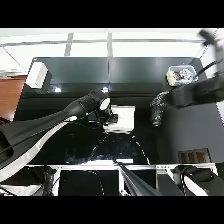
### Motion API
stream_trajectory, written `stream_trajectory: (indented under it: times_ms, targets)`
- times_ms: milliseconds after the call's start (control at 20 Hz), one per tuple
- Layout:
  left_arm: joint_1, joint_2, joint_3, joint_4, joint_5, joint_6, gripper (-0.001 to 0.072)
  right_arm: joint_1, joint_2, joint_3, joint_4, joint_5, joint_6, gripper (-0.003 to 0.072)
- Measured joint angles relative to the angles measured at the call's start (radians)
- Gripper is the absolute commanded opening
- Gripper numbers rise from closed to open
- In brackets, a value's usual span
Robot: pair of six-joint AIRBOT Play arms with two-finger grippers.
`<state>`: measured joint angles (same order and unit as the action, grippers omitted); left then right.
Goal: Fold the box and place the chain.
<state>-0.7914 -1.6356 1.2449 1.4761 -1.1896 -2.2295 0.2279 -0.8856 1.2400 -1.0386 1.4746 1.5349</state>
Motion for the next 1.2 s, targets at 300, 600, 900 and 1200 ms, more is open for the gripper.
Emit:
stream_trajectory:
  times_ms: [300, 600, 900, 1200]
  targets:
    - [0.0, 0.0, 0.0, 0.0, 0.002, 0.0, 0.0027, 0.212, -0.006, -0.232, 0.108, -0.346, 0.024, 0.0016]
    - [0.0, 0.0, 0.0, 0.0, 0.005, 0.0, 0.0027, 0.281, -0.11, -0.352, 0.124, -0.539, 0.063, 0.0016]
    - [0.0, 0.0, 0.0, 0.0, 0.006, 0.0, 0.0027, 0.291, -0.178, -0.378, 0.12, -0.602, 0.074, 0.0371]
    - [0.0, 0.0, 0.0, 0.0, 0.008, 0.0, 0.0027, 0.245, -0.179, -0.381, 0.052, -0.561, 0.081, 0.0369]
